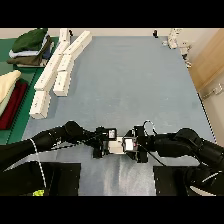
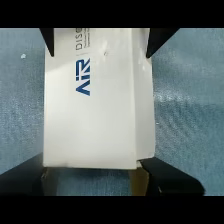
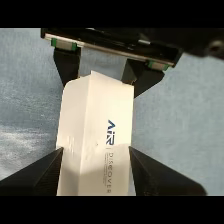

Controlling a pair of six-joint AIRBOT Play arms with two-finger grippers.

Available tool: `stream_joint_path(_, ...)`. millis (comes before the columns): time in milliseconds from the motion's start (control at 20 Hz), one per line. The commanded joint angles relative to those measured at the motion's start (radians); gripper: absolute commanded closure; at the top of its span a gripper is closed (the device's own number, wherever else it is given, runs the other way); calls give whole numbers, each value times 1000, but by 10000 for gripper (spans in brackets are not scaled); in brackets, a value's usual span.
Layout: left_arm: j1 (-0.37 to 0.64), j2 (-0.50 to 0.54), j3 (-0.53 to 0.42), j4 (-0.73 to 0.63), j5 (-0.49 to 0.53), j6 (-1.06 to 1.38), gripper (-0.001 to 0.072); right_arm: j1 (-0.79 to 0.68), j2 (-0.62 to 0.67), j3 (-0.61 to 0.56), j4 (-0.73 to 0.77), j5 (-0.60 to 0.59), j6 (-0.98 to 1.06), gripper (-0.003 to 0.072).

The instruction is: Fold the box.

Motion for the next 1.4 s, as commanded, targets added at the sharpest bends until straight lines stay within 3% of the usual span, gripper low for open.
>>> stream_joint_path(0,1,0,1,1,-3,2,201,1,19,8,-37,9,0,59)
stream_joint_path(450,1,0,1,1,-3,2,200,0,40,31,-84,13,3,75)
stream_joint_path(500,1,0,1,1,-3,2,201,0,36,30,-89,16,3,141)
stream_joint_path(550,1,0,1,1,-3,2,201,0,29,30,-91,19,3,143)
stream_joint_path(600,1,0,1,1,-3,2,201,0,20,30,-91,21,3,206)
stream_joint_path(650,1,0,1,1,-3,2,201,0,8,30,-90,22,3,321)
stream_joint_path(750,1,0,1,1,-3,2,201,1,-6,30,-77,20,3,324)
stream_joint_path(850,1,0,1,1,-3,2,201,1,-11,30,-67,14,3,426)
stream_joint_path(1350,1,0,1,1,-3,2,201,3,-12,4,1,-12,2,422)
